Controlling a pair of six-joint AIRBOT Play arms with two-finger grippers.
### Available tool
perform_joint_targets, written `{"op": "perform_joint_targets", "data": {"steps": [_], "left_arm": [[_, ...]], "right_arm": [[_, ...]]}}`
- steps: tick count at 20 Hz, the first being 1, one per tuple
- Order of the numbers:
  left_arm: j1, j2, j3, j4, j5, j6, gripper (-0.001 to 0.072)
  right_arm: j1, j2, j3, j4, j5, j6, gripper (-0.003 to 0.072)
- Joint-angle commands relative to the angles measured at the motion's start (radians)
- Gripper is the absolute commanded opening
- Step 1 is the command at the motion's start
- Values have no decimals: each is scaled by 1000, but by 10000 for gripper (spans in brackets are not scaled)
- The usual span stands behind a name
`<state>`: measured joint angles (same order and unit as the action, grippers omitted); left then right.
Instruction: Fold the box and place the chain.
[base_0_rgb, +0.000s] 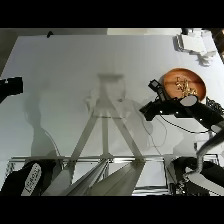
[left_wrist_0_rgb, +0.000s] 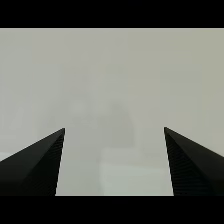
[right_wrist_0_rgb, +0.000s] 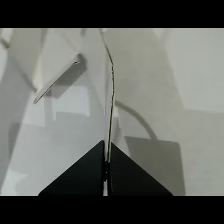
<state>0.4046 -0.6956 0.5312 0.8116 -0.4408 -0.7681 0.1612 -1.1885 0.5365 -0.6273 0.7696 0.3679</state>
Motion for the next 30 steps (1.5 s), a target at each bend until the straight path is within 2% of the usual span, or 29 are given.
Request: {"op": "perform_joint_targets", "data": {"steps": [1,5,7,8,9,11,13,14,16,17,19,20,22,25,27,30], "left_arm": [[0,0,3,-11,-92,-29,692],[0,-8,40,-11,-383,-89,692],[-6,-34,97,-10,-524,-58,686],[-18,-55,133,-5,-578,-37,623],[-41,-87,179,9,-633,-37,597],[-105,-155,255,16,-693,-43,594],[-176,-201,282,11,-640,-43,592],[-201,-212,281,14,-609,-54,548],[-222,-219,281,12,-604,-153,253],[-226,-218,281,11,-598,-179,151],[-225,-219,281,17,-543,-163,185],[-226,-223,281,27,-522,-111,298],[-226,-262,281,34,-524,-37,316],[-245,-393,286,32,-587,-44,320],[-309,-492,322,27,-650,-43,401],[-448,-612,433,28,-752,45,503]], "right_arm": [[32,-13,-2,7,-3,-10,8],[33,-12,-2,15,-3,-10,8],[33,-12,-2,16,-3,-10,8],[33,-12,-2,16,-1,-10,8],[33,-12,-2,16,0,-10,8],[33,-12,-2,14,0,-11,9],[33,-12,-2,14,0,-10,9],[33,-12,-2,15,0,-10,10],[33,-12,-2,14,0,-10,11],[33,-12,-2,14,-1,-10,11],[33,-13,-2,14,0,-10,11],[33,-12,-2,14,0,-10,11],[33,-13,-2,14,0,-10,11],[33,-12,-2,14,0,-10,11],[33,-13,-2,14,0,-10,11],[33,-12,-2,14,0,-10,11]]}}
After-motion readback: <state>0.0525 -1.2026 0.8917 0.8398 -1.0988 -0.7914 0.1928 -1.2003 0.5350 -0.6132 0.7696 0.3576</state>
